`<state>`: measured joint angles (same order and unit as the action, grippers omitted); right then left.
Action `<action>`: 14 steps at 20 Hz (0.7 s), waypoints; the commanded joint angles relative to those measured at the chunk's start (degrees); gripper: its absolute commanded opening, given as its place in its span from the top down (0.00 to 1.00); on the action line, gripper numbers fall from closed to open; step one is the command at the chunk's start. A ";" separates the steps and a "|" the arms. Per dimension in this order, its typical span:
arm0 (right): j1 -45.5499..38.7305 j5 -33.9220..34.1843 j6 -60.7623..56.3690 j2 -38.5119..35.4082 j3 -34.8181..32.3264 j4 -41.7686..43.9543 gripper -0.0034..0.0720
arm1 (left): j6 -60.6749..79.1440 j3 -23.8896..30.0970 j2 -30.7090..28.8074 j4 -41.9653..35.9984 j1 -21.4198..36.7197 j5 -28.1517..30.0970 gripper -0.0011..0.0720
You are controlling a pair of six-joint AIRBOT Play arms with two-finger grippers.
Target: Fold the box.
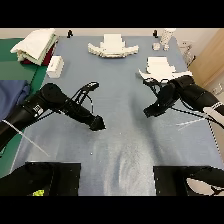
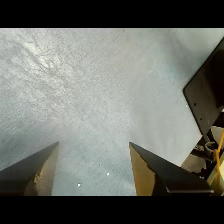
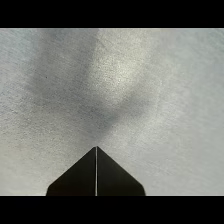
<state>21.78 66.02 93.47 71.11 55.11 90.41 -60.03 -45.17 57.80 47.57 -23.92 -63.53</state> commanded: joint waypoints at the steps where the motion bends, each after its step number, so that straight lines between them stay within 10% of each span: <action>1: -0.02 0.00 -0.02 0.00 0.04 0.00 0.95 | 0.00 0.04 -0.02 0.00 -0.02 0.00 0.05; 10: -0.02 -0.48 -0.02 0.02 0.04 0.66 0.95 | 0.00 0.04 -0.02 0.00 -0.02 0.00 0.05; 14: -0.02 -1.25 -0.15 0.09 0.04 14.12 0.95 | 0.00 0.04 -0.02 0.00 -0.02 0.00 0.05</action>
<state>21.78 65.39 93.45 71.16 55.11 95.83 -60.03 -45.15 57.80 47.57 -23.97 -63.53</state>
